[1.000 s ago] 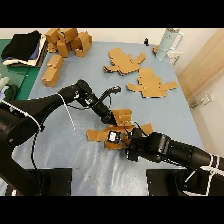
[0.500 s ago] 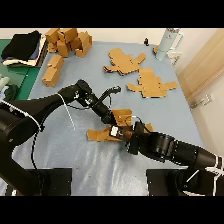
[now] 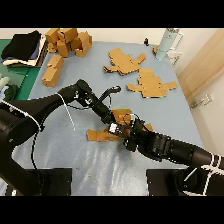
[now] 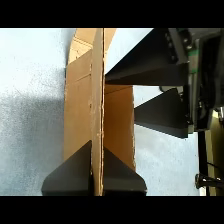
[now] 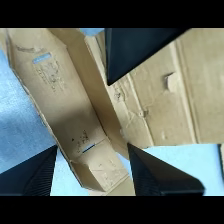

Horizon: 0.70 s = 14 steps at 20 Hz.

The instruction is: Fold the box.

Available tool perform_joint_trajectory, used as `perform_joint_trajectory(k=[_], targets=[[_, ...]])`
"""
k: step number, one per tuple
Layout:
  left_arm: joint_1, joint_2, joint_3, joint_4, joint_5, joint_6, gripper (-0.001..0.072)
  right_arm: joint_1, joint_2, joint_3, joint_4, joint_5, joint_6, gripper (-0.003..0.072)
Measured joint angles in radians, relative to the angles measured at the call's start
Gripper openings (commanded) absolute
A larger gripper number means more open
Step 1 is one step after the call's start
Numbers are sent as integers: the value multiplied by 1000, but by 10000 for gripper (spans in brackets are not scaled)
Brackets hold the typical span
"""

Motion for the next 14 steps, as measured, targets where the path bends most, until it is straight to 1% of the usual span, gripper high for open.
perform_joint_trajectory(k=[2,4,6,11,14], targets=[[0,0,0,0,0,0,15,-24,6,0,19,0,-3,720],[0,0,0,2,-3,0,15,-76,26,0,77,0,-98,720],[0,0,0,1,-3,0,15,-148,48,0,198,4,-273,720],[0,0,0,1,-2,0,16,-381,74,1,610,8,-828,720],[0,0,0,1,-2,0,15,-456,78,9,751,9,-1026,720]])
